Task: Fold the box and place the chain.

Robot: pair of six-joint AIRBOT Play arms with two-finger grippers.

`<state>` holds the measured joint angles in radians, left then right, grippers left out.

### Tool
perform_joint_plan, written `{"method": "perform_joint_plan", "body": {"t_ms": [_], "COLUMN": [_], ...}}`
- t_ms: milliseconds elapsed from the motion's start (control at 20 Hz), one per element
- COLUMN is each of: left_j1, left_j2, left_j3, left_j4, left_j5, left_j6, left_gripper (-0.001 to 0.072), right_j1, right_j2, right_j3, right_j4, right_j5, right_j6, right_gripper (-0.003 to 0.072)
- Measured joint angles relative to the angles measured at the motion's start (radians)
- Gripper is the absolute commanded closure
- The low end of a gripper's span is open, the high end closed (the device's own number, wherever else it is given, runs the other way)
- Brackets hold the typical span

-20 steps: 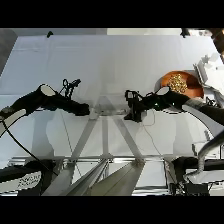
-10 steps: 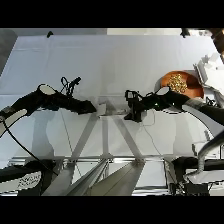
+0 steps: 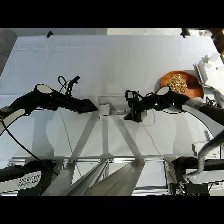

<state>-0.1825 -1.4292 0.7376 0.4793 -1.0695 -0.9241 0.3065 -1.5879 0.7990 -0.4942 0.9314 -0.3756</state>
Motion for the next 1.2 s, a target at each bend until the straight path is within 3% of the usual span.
{"method": "perform_joint_plan", "body": {"t_ms": [250,350,400,900,1200], "left_j1": [-0.011,-0.024,-0.03,-0.142,-0.171], "left_j2": [0.0,0.0,0.0,0.0,0.002], "left_j3": [0.0,0.0,0.0,0.0,0.0], "left_j4": [-0.047,-0.048,-0.05,0.007,0.134], "left_j5": [0.001,0.021,0.032,0.174,0.247], "left_j6": [0.059,0.072,0.076,0.064,-0.077], "left_gripper": [0.0352,0.0223,0.0206,0.0206,0.0207], "right_j1": [0.0,0.0,0.0,0.0,0.0], "right_j2": [0.0,0.0,0.0,0.0,0.0], "right_j3": [0.0,0.0,0.0,0.0,0.0], "right_j4": [0.0,0.0,0.0,0.0,0.0], "right_j5": [0.0,0.0,0.0,0.0,0.0], "right_j6": [0.0,0.0,0.0,0.0,0.0], "right_gripper": [0.023,0.023,0.023,0.023,0.023]}}
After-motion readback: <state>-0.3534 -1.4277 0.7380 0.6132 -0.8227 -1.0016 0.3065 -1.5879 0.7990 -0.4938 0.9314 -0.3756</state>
